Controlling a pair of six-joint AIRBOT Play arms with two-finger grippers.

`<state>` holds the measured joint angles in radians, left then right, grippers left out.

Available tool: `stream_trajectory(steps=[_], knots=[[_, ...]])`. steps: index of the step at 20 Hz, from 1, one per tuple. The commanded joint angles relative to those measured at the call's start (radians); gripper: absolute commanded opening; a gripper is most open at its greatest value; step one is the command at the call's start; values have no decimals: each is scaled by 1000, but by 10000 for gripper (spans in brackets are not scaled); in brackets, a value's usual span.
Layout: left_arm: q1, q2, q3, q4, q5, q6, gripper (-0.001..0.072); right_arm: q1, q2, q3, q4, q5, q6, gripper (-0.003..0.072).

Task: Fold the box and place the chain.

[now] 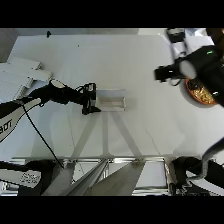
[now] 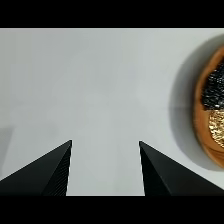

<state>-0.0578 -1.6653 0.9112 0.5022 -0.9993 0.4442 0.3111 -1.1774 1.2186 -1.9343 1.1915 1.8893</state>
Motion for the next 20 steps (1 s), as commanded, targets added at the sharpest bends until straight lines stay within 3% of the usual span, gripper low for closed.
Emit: stream_trajectory(steps=[1,10,15,20], knots=[[0,0,0,0,0,0,172,-237,19,-29,-8,7,-133,464],[0,0,0,0,0,0,172,-620,-212,-60,13,-123,-197,484],[0,0,0,0,0,0,172,-660,-348,-60,11,-221,-196,483],[0,0,0,0,0,0,172,-660,-458,-60,8,-237,-192,475]])
